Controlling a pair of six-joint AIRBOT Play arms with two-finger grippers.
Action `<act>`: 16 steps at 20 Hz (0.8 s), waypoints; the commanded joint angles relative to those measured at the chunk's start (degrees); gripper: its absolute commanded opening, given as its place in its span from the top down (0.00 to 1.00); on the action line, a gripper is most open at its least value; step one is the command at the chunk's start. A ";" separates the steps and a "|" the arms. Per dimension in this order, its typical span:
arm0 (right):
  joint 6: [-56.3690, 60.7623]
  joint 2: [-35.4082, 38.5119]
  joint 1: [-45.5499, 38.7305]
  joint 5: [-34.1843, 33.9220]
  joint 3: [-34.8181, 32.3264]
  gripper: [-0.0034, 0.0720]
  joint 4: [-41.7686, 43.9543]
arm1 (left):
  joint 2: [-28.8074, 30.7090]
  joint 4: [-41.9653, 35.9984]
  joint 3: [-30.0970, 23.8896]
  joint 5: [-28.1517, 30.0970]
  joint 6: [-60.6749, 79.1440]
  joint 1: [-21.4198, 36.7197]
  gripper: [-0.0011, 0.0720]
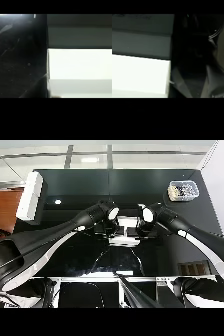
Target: Fold the box and place the chain.
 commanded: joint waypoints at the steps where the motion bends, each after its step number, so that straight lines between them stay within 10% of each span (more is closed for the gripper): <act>1: 0.90 -0.31 0.87 -0.37 0.02 0.94 -1.44 | 0.02 0.39 0.02 0.15 0.20 0.04 0.95; 5: 1.95 -0.28 0.85 -0.35 0.02 0.94 -1.44 | 0.02 0.39 0.02 0.15 0.20 0.04 0.95; 7: 1.92 -0.28 0.85 -0.50 0.04 0.77 -1.29 | 0.02 0.39 0.02 0.17 0.20 0.04 0.95; 13: 1.90 -0.20 0.85 -0.66 0.22 0.94 -1.25 | 0.02 0.39 0.02 0.17 0.20 0.04 0.95; 15: 1.64 -0.09 0.85 0.13 1.07 0.56 -1.25 | 0.02 0.39 0.02 0.17 0.20 0.04 0.95; 16: 1.62 0.24 0.85 1.05 1.77 0.54 -1.25 | 0.02 0.42 0.02 0.20 0.20 0.04 0.95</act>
